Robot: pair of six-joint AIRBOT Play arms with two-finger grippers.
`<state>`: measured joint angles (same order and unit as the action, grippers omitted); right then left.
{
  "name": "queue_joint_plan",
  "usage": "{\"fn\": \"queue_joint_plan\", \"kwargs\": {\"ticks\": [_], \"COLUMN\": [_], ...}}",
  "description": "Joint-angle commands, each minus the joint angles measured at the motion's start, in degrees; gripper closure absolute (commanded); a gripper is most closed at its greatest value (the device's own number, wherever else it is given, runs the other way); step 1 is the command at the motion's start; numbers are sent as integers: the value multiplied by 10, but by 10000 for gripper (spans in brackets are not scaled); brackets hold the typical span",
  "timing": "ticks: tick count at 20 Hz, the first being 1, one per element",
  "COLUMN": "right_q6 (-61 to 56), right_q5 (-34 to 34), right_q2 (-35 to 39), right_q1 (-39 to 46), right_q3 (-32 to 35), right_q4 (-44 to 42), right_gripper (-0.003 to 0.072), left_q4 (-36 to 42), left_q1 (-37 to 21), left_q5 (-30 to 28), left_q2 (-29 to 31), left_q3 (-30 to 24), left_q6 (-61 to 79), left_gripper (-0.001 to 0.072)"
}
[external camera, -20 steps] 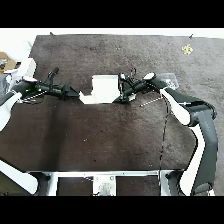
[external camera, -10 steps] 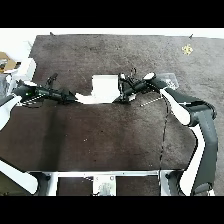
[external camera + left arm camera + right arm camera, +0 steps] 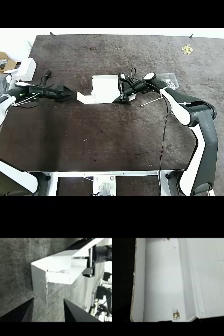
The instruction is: Fold the box and place the chain.
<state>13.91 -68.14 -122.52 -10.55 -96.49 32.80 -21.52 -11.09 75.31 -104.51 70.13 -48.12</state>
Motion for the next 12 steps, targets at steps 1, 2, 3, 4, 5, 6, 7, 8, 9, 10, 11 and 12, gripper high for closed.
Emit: {"fn": "queue_joint_plan", "kwargs": {"ticks": [1, 2, 3, 4, 5, 6, 7, 8, 9, 10, 11, 12], "right_q6": [0, 0, 0, 0, 0, 0, 0, 0, 0, 0, 0, 0], "right_q5": [0, 0, 0, 0, 0, 0, 0, 0, 0, 0, 0, 0], "right_q2": [0, 0, 0, 0, 0, 0, 0, 0, 0, 0, 0, 0], "right_q1": [0, 0, 0, 0, 0, 0, 0, 0, 0, 0, 0, 0], "right_q3": [-1, -1, -1, -1, -1, -1, -1, -1, -1, -1, -1, -1], "right_q4": [0, 0, 0, 0, 0, 0, 0, 0, 0, 0, 0, 0], "right_gripper": [248, 248, 248, 248, 249, 249, 248, 248, 248, 248, 248, 248], "left_q4": [6, -2, -15, -23, -25, -25, -30, -45, -56, -57, -57, -57], "left_q1": [-23, -21, -12, 1, 15, 33, 52, 70, 87, 100, 110, 118], "left_q5": [17, 2, -23, -45, -63, -83, -108, -135, -162, -177, -189, -197], "left_q2": [0, 0, 0, 0, 0, 0, 0, 0, 0, 0, 0, 0], "left_q3": [-2, -4, -10, -17, -23, -29, -33, -34, -35, -38, -38, -38], "left_q6": [5, 2, -12, -23, -27, -29, -31, -45, -66, -76, -81, -90], "left_gripper": [300, 351, 472, 509, 509, 510, 597, 667, 669, 670, 670, 670]}}
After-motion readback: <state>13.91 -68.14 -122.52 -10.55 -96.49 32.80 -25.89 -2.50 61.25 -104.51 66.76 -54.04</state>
